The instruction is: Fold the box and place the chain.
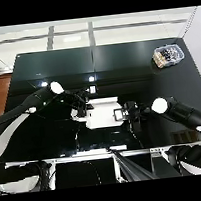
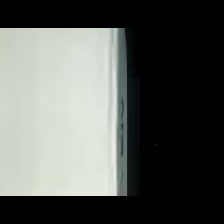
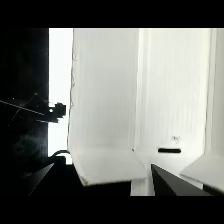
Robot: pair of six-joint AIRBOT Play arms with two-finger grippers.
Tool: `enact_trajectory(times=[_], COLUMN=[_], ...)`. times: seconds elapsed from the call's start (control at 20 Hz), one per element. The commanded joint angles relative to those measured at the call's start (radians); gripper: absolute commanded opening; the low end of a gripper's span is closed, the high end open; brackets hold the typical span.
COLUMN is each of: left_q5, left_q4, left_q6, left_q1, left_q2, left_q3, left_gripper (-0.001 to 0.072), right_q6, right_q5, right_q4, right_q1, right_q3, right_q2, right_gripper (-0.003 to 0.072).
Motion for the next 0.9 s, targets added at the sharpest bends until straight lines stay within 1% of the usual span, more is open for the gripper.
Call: enact_trajectory(times=[0.0,0.05,0.15,0.25,0.45,0.55,0.65,0.75,0.85], left_q5=[0.0,-0.005,-0.024,-0.027,-0.021,-0.02,-0.021,-0.021,-0.02], left_q4=[0.002,0.002,0.003,0.002,0.002,0.002,0.002,0.002,0.002], left_q6=[0.001,0.001,0.001,0.001,0.001,0.001,0.001,0.001,0.002], left_q1=[0.0,0.0,0.0,0.0,0.0,0.0,0.0,0.0,0.0], left_q2=[-0.001,-0.001,-0.001,-0.001,-0.001,-0.001,-0.001,-0.001,-0.001], left_q3=[0.001,0.001,0.001,0.001,0.001,0.001,0.001,0.001,0.001], left_gripper=[0.0032,0.0032,0.0032,0.0032,0.0032,0.0031,0.0032,0.0031,0.0032], right_q6=[-0.014,-0.014,-0.014,-0.014,-0.014,-0.014,-0.014,-0.03,-0.161], right_q5=[-0.122,-0.143,-0.113,-0.113,-0.116,-0.109,-0.109,-0.106,-0.059], right_q4=[0.064,0.069,0.052,0.058,0.062,0.098,0.101,0.157,0.256], right_q1=[0.035,0.034,0.03,0.012,-0.046,-0.087,-0.121,-0.129,-0.129], right_q3=[0.0,0.003,0.042,0.071,0.073,0.072,0.072,0.072,0.072], right_q2=[-0.016,-0.014,0.006,0.013,0.011,0.0,-0.011,-0.026,-0.06], right_gripper=[0.071,0.071,0.071,0.0704,0.0704,0.0704,0.0704,0.0704,0.0704])
